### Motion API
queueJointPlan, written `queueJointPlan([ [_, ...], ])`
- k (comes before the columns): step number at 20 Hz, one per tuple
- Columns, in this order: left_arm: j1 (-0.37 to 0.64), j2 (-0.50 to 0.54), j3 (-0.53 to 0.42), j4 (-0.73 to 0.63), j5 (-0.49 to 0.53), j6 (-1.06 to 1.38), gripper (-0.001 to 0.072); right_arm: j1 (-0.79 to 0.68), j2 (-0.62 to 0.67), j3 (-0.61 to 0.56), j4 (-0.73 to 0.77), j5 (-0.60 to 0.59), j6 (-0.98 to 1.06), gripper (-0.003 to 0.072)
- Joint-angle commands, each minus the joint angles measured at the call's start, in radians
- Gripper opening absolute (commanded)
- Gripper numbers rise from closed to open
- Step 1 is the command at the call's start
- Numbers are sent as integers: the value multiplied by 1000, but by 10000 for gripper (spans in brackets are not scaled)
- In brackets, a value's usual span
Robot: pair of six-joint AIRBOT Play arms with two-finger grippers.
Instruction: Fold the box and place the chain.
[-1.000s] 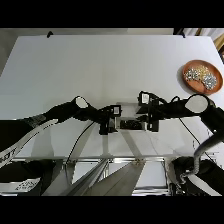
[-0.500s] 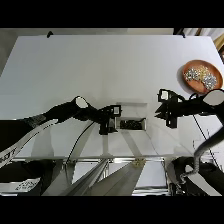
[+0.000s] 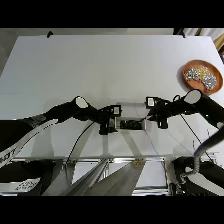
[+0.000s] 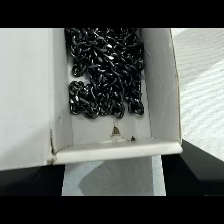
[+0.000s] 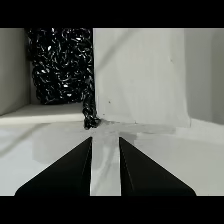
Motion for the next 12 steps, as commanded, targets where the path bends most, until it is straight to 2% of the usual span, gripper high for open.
queueJointPlan([
  [1,0,0,0,0,0,0,334,20,-27,-1,-18,-13,-14,154],
  [10,0,0,0,0,0,0,334,20,-27,-1,63,2,-14,148],
  [12,0,1,0,0,0,0,334,20,-27,-1,61,21,-15,50],
])
